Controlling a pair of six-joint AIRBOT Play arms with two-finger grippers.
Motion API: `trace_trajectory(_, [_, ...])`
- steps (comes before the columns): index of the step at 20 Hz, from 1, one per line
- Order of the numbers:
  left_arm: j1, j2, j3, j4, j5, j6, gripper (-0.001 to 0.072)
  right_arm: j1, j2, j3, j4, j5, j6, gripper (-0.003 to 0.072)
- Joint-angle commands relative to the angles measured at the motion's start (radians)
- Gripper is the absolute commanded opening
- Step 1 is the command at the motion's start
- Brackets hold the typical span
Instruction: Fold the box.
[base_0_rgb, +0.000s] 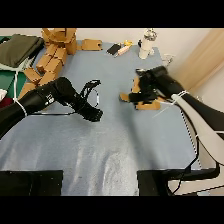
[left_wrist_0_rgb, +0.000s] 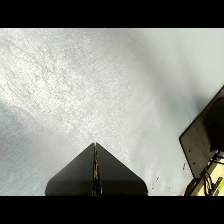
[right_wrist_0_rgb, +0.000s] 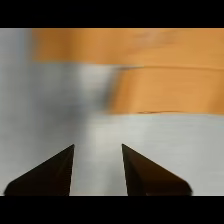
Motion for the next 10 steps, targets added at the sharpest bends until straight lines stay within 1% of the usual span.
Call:
trace_trajectory(1, [0.0,0.0,0.001,0.0,0.0,0.0,0.0009,-0.306,0.001,0.018,-0.052,0.0,-0.179,0.0461])
trace_trajectory(3, [0.0,0.0,0.001,0.0,0.01,0.0,0.0009,-0.483,0.001,0.018,0.003,0.098,-0.271,0.0461])
trace_trajectory(5, [0.0,0.0,0.001,0.0,0.031,0.0,0.0009,-0.637,-0.003,0.019,0.143,0.213,-0.369,0.0461])
trace_trajectory(6, [0.0,0.0,0.001,-0.001,0.039,0.0,0.0009,-0.706,-0.018,0.027,0.256,0.261,-0.439,0.0461])
trace_trajectory(7, [0.0,0.0,0.001,-0.001,0.048,0.0,0.0009,-0.761,-0.042,0.045,0.376,0.276,-0.52,0.0461])
trace_trajectory(8, [0.0,0.0,0.001,-0.002,0.06,0.0,0.0009,-0.804,-0.077,0.072,0.512,0.266,-0.61,0.0461])
trace_trajectory(9, [0.0,0.0,0.001,-0.015,0.06,0.0,0.0009,-0.836,-0.121,0.108,0.623,0.235,-0.692,0.0461])
trace_trajectory(10, [0.0,0.0,0.001,-0.034,0.06,0.0,0.0009,-0.853,-0.169,0.148,0.692,0.2,-0.744,0.0461])
